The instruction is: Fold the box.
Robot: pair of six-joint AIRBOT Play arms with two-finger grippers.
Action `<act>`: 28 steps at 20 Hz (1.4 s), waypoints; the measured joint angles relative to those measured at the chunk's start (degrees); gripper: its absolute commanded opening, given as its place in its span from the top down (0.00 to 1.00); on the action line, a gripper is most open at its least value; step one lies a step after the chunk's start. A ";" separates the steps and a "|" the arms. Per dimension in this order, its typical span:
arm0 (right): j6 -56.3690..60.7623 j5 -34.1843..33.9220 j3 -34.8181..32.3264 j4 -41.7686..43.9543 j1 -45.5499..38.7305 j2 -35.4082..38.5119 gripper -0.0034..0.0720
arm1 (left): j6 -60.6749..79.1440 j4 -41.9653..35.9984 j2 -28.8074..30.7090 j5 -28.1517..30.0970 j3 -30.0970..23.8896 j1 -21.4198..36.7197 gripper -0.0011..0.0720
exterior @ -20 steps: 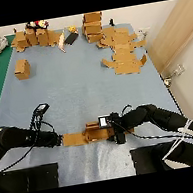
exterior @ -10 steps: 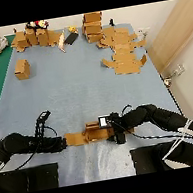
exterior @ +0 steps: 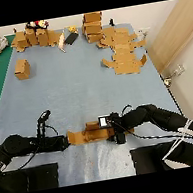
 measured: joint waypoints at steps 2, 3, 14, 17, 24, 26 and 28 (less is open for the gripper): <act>0.00 0.00 0.00 0.00 0.00 0.00 0.17 | 0.46 -0.70 -0.04 -0.09 -0.20 0.00 0.97; 0.00 0.00 0.00 0.00 0.02 0.00 0.17 | 0.63 -0.96 -0.04 -0.46 -0.24 0.00 0.97; 0.00 0.00 0.00 0.00 0.02 0.00 0.17 | 1.16 0.37 -0.11 -3.56 -0.37 4.24 0.97; 0.00 0.00 0.00 -0.02 0.00 0.00 0.17 | 1.46 -0.55 -0.11 -3.08 -1.33 4.94 0.97; 0.00 0.00 0.00 0.00 0.00 0.00 0.17 | 7.61 -11.87 -0.70 0.35 -5.14 5.38 0.97; -0.02 0.00 0.00 -0.02 0.00 0.00 0.17 | 9.81 -14.64 -1.18 0.68 -5.46 5.42 0.97; -0.02 0.00 0.00 0.00 0.00 0.00 0.17 | 12.09 -17.11 -1.70 0.85 -5.66 5.40 0.97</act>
